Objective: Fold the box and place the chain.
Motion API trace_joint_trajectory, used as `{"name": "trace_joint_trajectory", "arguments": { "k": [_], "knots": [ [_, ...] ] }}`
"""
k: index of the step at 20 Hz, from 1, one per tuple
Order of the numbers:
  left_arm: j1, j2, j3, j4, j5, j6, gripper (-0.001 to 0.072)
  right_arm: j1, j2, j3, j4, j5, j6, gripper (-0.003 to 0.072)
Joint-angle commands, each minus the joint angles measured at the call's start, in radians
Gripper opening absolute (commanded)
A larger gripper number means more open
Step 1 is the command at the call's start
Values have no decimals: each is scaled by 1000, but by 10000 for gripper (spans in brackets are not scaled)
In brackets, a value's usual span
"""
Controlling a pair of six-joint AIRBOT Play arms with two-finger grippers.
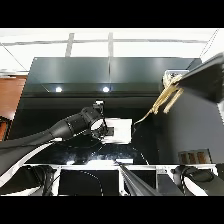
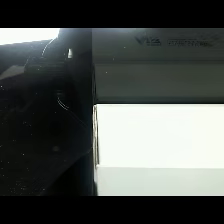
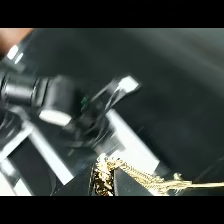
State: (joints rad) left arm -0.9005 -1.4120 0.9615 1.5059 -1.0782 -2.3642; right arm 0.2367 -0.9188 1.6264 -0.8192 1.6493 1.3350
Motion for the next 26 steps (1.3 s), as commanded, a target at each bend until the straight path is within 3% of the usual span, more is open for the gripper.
{"name": "trace_joint_trajectory", "arguments": {
  "k": [1, 5, 9, 12, 18, 23, 24, 25, 26],
  "knots": [
    [0, 0, 0, 0, 0, 0, 31, 90, 2, -156, 18, -27, -2, 6],
    [0, 0, 0, 0, 0, 0, 31, 164, 2, -377, 107, -147, -55, 6],
    [0, 0, 0, 0, 0, 0, 31, 171, -5, -492, 282, -220, -139, 6],
    [0, 0, 0, 0, 0, 0, 31, 171, -14, -595, 249, -292, -146, 7],
    [0, 0, 0, 0, 0, 0, 31, 174, -83, -832, 241, -575, -147, 7],
    [0, 0, 0, 0, 0, 0, 31, 255, -178, -848, 190, -631, -140, 9],
    [0, 0, 0, 0, 0, 0, 31, 257, -180, -848, 158, -633, -122, 33],
    [0, 0, 0, 0, 0, 0, 31, 244, -177, -848, 138, -618, -105, 272],
    [0, 0, 0, 0, 0, 0, 31, 216, -171, -847, 137, -582, -105, 386]
  ]
}}
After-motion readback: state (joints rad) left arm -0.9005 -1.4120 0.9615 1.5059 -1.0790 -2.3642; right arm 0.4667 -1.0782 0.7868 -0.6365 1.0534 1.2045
